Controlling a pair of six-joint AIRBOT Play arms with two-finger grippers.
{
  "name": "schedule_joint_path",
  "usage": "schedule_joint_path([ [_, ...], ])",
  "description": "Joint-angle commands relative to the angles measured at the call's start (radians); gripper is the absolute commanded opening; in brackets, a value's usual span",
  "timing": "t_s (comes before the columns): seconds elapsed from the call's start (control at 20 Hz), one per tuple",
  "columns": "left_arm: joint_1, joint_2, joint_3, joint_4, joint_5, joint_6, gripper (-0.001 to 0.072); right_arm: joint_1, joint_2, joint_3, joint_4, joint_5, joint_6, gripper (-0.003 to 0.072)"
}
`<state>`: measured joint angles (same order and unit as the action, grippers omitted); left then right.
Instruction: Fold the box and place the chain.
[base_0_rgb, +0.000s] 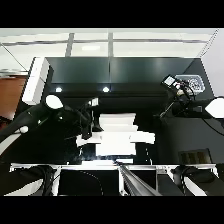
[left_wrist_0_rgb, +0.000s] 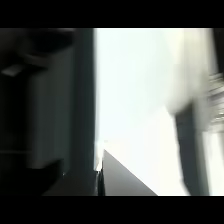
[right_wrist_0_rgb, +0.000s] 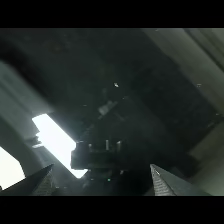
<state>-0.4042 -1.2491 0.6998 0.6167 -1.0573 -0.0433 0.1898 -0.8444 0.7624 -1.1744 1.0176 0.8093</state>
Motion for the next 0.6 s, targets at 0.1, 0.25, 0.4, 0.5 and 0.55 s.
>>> schedule_joint_path([
  [0.1,-0.074,0.002,-0.083,0.02,0.246,0.324,0.0031,-0.001,-0.002,-0.055,0.012,0.013,-0.129,0.0701],
  [0.25,-0.074,-0.013,-0.083,0.024,0.266,0.328,0.0031,-0.001,-0.002,-0.136,0.098,0.006,-0.262,0.0702],
  [0.4,-0.074,-0.024,-0.083,0.06,0.265,0.328,0.0032,0.01,-0.002,-0.209,0.224,0.0,-0.432,0.0703],
  [0.5,-0.075,-0.042,-0.083,0.059,0.263,0.326,0.0033,0.059,-0.002,-0.246,0.233,-0.034,-0.508,0.0703],
  [0.55,-0.075,-0.054,-0.083,0.06,0.259,0.323,0.0032,0.087,-0.006,-0.261,0.234,-0.063,-0.518,0.0704],
])
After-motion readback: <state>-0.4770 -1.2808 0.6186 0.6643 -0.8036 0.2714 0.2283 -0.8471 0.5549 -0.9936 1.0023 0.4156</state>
